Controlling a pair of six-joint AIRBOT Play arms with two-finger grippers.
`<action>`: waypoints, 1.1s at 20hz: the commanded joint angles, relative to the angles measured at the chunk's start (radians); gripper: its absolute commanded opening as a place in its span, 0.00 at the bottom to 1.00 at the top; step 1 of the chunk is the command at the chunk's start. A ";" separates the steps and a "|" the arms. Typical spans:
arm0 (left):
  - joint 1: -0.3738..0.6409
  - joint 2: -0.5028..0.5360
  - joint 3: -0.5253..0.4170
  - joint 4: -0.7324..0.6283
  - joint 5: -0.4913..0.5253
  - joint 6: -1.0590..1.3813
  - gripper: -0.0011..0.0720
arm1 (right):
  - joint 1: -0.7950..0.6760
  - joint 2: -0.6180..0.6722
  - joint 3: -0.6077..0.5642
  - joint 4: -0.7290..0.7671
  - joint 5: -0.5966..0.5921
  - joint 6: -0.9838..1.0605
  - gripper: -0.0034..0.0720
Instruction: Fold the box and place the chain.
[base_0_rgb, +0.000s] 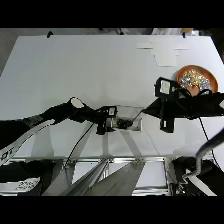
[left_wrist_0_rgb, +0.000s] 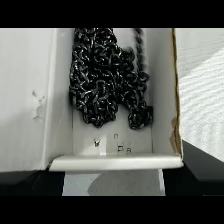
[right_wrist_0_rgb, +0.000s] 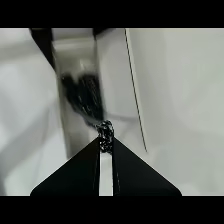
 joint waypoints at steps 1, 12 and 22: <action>0.000 0.000 0.000 0.000 0.000 0.000 0.51 | 0.075 -0.037 0.041 0.143 -0.002 0.023 0.07; 0.000 0.000 0.000 0.000 0.000 0.000 0.51 | 0.164 -0.325 0.040 0.005 -0.056 0.151 0.14; 0.000 0.000 0.000 0.000 0.000 0.000 0.51 | 0.105 -0.252 0.096 -0.006 -0.037 0.062 0.38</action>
